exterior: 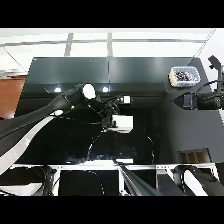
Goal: Fold the box and place the chain.
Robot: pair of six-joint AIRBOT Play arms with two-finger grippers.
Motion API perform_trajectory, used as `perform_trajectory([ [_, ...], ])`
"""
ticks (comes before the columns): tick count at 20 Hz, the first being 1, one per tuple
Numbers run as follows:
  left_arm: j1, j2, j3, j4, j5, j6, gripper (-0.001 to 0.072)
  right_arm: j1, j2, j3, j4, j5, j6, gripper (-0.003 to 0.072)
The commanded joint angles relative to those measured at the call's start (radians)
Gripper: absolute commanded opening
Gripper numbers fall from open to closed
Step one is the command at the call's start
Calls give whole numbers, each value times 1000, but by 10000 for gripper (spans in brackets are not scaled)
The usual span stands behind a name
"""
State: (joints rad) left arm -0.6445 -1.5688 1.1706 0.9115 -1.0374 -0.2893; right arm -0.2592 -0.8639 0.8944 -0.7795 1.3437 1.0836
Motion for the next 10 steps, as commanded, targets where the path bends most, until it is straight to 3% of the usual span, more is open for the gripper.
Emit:
perform_trajectory([
  [1,-20,-7,-1,25,29,-16,712,-1,1,0,0,-2,0,14],
  [4,-67,-27,-27,118,154,-69,712,-1,1,0,1,-2,1,14],
  [8,-105,-28,-40,137,167,-96,686,-1,1,0,1,-6,0,14],
  [9,-106,-28,-40,157,162,-128,579,-1,1,0,0,-10,0,15],
  [10,-105,-26,-38,210,150,-156,356,-1,1,0,1,-15,1,15],
])
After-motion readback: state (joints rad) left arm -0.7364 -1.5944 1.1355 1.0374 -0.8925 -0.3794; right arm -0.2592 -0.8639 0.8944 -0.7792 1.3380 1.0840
